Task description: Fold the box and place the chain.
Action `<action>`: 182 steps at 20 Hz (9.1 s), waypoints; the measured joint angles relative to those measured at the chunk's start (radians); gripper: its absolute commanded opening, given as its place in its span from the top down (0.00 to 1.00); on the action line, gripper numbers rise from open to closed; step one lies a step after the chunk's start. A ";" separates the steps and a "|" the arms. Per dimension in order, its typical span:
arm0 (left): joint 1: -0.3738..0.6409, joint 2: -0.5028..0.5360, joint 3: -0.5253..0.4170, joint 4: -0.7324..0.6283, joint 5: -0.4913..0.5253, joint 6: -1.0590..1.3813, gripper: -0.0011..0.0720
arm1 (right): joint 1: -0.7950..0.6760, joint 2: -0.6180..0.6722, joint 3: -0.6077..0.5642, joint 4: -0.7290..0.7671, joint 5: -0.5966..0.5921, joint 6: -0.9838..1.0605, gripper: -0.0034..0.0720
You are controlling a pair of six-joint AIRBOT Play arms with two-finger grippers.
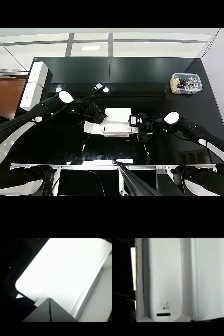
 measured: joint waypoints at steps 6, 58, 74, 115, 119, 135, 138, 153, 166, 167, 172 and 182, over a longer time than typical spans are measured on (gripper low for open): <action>0.017 0.034 0.021 0.120 -0.021 -0.070 0.95 | 0.000 0.000 0.000 0.000 0.002 0.000 0.65; -0.127 0.198 -0.253 -0.052 0.167 0.393 0.77 | 0.000 0.000 0.000 0.002 -0.002 0.002 0.65; -0.127 0.184 -0.253 -0.091 0.174 0.400 0.42 | 0.000 0.000 0.000 0.002 -0.002 0.002 0.65; 0.280 0.141 -0.342 -0.243 -0.153 -0.399 0.02 | 0.000 0.000 0.000 0.002 -0.002 0.002 0.65; 0.280 0.141 -0.320 -0.256 -0.180 -0.384 0.02 | 0.000 0.000 0.000 0.002 -0.002 0.002 0.65; 0.074 0.141 -0.233 -0.128 -0.054 -0.505 0.05 | 0.000 0.000 0.000 0.002 -0.002 0.002 0.65; 0.039 0.141 -0.232 -0.121 -0.017 -0.519 0.05 | 0.000 0.000 0.000 0.002 -0.002 0.002 0.65; -0.230 0.133 -0.057 0.480 0.043 -1.180 0.25 | 0.000 0.000 0.000 0.002 -0.002 0.001 0.65; -0.383 -0.037 0.180 0.800 -0.184 -1.654 0.61 | 0.000 0.000 0.000 0.002 -0.002 0.001 0.65; -0.385 -0.040 0.184 0.803 -0.189 -1.671 0.62 | 0.000 0.000 0.000 0.002 -0.002 0.001 0.65; -0.391 -0.048 0.200 0.814 -0.220 -1.738 0.62 | 0.000 0.000 0.000 0.002 -0.002 0.002 0.65; -0.412 -0.068 0.213 0.828 -0.235 -1.802 0.82 | 0.000 0.000 0.000 0.002 -0.002 0.002 0.65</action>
